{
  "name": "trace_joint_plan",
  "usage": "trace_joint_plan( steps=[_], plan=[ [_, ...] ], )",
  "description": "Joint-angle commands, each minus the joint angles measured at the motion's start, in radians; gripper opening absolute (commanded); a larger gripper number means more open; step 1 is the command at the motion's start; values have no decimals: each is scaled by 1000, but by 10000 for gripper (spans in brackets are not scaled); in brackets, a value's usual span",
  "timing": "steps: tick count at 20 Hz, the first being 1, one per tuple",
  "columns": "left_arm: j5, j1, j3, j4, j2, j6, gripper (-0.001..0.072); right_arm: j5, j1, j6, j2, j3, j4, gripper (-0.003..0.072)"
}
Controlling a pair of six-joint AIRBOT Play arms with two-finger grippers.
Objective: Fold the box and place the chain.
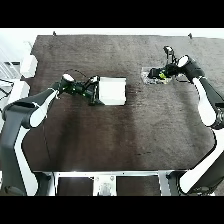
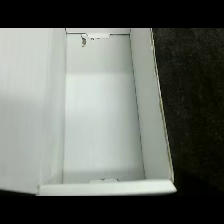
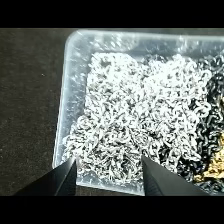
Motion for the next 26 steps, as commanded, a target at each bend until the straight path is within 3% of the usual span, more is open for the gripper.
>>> trace_joint_plan(
  steps=[1, 3, 6, 8, 17, 21, 26],
  plan=[
    [0, 0, 0, 0, 0, 0, 377, -1, 0, -2, -26, 3, 5, 427],
    [-1, 0, 0, 0, 0, 0, 377, 0, 1, -2, -34, 7, 12, 375],
    [-1, 0, 0, 0, 0, 0, 377, 0, 1, -2, -34, 10, 23, 214],
    [-1, 0, 0, 0, 0, 0, 377, 8, 1, -2, -33, 27, 23, 19],
    [-1, 0, 0, 0, 0, 0, 377, 78, 1, 2, 132, 62, 24, 9],
    [-1, 0, 0, 0, 0, 0, 376, 161, 2, -7, 291, 62, 23, 9],
    [-1, 0, 0, 0, 0, 0, 376, 154, 6, -32, 445, 62, 23, 9]
  ],
)
